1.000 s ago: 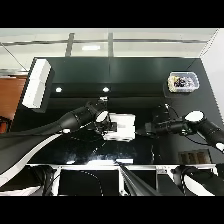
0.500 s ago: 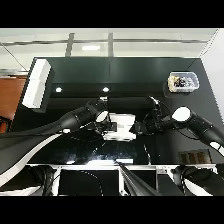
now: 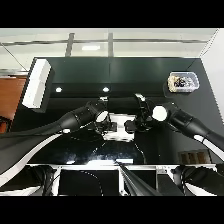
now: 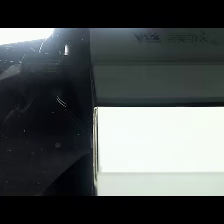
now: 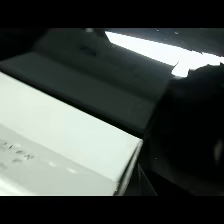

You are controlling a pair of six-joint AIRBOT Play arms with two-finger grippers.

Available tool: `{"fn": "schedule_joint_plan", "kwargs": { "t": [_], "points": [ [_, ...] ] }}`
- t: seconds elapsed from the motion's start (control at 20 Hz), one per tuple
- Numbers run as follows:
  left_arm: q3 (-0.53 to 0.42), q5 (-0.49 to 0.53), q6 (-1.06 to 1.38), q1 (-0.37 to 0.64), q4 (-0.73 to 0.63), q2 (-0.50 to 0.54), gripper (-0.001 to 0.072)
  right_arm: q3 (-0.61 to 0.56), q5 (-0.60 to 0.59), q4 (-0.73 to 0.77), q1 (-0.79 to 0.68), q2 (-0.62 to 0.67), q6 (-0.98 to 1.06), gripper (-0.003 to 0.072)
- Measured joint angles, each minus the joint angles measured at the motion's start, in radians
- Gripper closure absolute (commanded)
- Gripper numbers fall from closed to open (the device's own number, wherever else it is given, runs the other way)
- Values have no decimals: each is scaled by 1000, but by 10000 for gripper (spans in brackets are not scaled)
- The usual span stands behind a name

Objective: Fold the box and place the chain.

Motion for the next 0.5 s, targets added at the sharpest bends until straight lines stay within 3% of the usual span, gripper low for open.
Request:
{"fn": "schedule_joint_plan", "kwargs": {
  "t": [0.05,0.15,0.35,0.4,0.5],
  "points": [
    [0,0,0,0,0,0,679,11,14,-33,10,-8,37,330],
    [0,0,0,0,0,0,679,26,43,-75,21,-19,102,382],
    [0,1,0,0,-2,0,679,40,93,-124,33,-29,207,385],
    [0,0,0,0,-2,0,680,44,104,-134,41,-31,227,446],
    [0,0,0,0,-2,0,680,61,119,-153,61,-39,261,446]
  ]
}}
